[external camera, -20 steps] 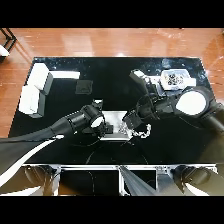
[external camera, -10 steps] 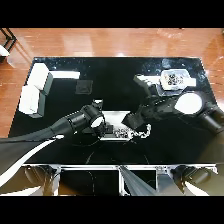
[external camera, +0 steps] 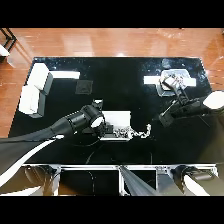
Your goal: Fold the box and place the chain.
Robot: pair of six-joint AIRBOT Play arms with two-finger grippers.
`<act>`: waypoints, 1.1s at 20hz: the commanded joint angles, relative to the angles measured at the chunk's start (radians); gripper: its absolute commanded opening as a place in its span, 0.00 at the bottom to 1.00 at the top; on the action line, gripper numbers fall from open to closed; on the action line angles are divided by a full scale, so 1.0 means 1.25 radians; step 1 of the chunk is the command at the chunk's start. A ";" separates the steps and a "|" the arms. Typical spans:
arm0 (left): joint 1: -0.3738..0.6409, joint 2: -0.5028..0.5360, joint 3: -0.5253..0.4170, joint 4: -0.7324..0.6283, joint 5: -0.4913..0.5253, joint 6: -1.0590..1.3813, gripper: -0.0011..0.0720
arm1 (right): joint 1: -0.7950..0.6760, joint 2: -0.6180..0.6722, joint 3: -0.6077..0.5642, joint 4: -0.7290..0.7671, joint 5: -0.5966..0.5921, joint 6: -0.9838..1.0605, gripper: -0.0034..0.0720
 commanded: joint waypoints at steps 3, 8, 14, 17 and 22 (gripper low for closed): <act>0.000 0.000 0.000 0.002 0.001 0.000 0.05 | 0.072 -0.071 -0.090 0.078 -0.006 -0.234 0.98; 0.000 0.000 0.000 0.002 0.003 0.000 0.05 | 0.213 -0.073 -0.102 0.049 -0.144 -0.313 0.98; 0.000 0.000 0.000 0.002 0.003 0.000 0.05 | 0.217 -0.076 -0.118 0.047 -0.190 -0.353 0.99; 0.000 0.000 0.000 0.002 0.003 0.000 0.05 | 0.219 -0.078 -0.152 0.048 -0.191 -0.403 0.98; 0.000 0.000 0.000 0.002 0.003 0.000 0.05 | 0.237 -0.078 -0.179 0.050 -0.217 -0.420 0.98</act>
